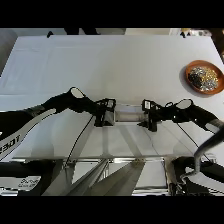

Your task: Fold the box and place the chain.

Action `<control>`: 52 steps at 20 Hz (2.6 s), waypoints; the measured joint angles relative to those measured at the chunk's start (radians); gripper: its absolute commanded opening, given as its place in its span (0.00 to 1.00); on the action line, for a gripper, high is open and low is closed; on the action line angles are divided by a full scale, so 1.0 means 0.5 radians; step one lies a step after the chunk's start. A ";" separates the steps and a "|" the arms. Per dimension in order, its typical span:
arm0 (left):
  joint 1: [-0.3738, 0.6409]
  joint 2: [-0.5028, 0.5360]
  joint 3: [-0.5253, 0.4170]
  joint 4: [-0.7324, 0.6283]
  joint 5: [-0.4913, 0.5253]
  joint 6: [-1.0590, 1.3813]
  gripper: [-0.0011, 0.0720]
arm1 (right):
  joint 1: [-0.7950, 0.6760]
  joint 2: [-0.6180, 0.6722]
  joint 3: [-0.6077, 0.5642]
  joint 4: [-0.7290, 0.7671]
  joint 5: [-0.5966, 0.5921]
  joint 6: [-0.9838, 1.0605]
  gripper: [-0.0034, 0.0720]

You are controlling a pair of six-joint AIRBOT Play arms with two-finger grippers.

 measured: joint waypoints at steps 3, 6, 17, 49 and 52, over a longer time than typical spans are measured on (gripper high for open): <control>-0.043 -0.008 0.002 -0.080 0.021 -0.006 0.98 | 0.000 0.000 0.000 -0.003 0.002 -0.001 0.49; -0.074 -0.034 0.005 -0.135 0.057 -0.030 0.98 | 0.000 0.000 0.000 -0.002 0.002 0.001 0.49; -0.096 -0.051 0.008 -0.179 0.111 -0.087 0.30 | -0.001 0.001 -0.001 0.002 0.002 0.005 0.49; -0.099 -0.053 0.008 -0.181 0.128 -0.091 0.30 | -0.003 0.426 -0.003 -0.582 0.045 0.517 0.94; -0.099 -0.053 0.008 -0.179 0.126 -0.090 0.30 | -0.003 0.610 -0.003 -0.805 0.070 0.763 0.82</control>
